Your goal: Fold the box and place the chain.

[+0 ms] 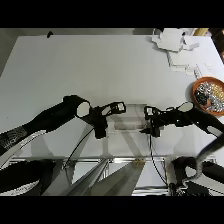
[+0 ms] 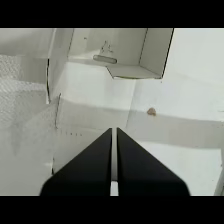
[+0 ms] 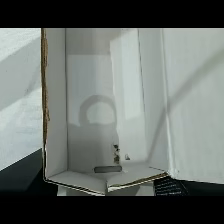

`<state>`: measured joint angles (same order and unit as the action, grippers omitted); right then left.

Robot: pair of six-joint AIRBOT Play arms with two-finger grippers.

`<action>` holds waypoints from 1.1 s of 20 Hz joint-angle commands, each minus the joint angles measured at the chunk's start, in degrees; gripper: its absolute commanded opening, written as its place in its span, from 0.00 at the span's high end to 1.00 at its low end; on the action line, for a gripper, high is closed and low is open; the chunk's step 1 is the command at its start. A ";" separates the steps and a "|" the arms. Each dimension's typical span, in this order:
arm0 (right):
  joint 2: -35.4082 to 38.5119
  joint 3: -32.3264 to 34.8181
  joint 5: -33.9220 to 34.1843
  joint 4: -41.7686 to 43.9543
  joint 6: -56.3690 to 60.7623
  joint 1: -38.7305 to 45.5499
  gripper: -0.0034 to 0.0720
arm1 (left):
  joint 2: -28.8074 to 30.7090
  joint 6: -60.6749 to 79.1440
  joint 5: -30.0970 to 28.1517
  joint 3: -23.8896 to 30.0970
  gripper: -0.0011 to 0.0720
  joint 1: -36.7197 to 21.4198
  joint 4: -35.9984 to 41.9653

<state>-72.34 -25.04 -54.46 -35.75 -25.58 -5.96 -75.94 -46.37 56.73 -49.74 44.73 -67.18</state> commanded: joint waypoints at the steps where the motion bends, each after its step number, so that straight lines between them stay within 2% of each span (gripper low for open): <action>1: 0.02 -0.02 -0.02 0.02 0.04 0.00 0.38 | 0.04 12.22 -3.74 2.32 0.79 -1.70 3.52; 3: 0.02 -0.02 -0.02 0.02 0.02 0.00 0.38 | 0.00 19.04 -7.93 3.63 0.70 -1.97 6.45; 4: 0.02 -0.02 -0.02 0.02 0.04 0.00 0.38 | -0.02 22.03 -10.36 4.35 0.61 -1.97 7.85; 8: 0.02 -0.02 -0.02 0.02 0.04 0.00 0.38 | -1.36 28.74 -15.15 4.76 0.58 -1.95 10.84; 14: 0.02 -0.02 -0.02 0.02 0.04 0.00 0.38 | -3.96 31.98 -13.79 4.79 0.58 -1.77 11.13; 19: 0.02 -0.02 -0.02 0.02 0.04 0.00 0.38 | -3.80 30.08 -6.10 4.79 0.59 -2.62 9.53; 22: 0.02 -0.02 -0.02 0.02 0.02 0.00 0.38 | -3.80 27.93 -6.67 4.79 0.59 -3.43 8.20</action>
<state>-72.34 -25.04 -54.48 -35.75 -25.56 -5.96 -79.70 -16.71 48.80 -44.99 41.93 -57.74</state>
